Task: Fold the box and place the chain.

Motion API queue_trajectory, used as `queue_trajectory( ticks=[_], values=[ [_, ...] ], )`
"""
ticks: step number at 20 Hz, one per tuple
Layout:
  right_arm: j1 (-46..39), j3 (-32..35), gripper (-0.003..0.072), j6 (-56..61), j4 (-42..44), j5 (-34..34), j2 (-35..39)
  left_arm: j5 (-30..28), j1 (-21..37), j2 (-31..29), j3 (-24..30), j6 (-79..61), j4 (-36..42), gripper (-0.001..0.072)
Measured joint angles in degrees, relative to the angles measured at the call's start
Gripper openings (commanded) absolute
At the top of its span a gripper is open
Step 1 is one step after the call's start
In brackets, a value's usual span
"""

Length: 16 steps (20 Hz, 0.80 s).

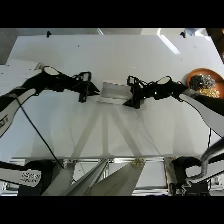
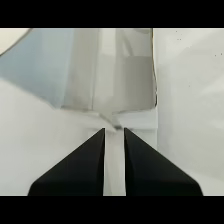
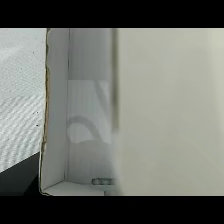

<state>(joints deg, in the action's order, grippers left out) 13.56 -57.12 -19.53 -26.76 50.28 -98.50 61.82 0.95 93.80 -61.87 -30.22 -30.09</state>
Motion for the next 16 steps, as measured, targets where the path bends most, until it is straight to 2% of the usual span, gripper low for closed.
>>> queue_trajectory(
  ticks=[4,7,11,16],
  values=[
    [0.0,0.0,0.0520,0.0,0.0,0.0,0.0,0.5,6.1,-7.7,4.5,0.2,-0.5,0.0012],
    [0.0,0.0,0.0520,0.0,0.0,0.0,0.0,0.2,11.7,-11.3,7.6,1.7,-0.8,0.0010],
    [0.0,0.0,0.0520,0.0,0.0,0.0,0.0,-4.2,15.8,-12.4,11.0,14.8,-0.5,0.0006],
    [0.0,0.0,0.0520,0.0,0.0,0.0,0.0,-7.9,14.9,-10.7,12.4,33.4,-0.4,0.0003]
  ],
)
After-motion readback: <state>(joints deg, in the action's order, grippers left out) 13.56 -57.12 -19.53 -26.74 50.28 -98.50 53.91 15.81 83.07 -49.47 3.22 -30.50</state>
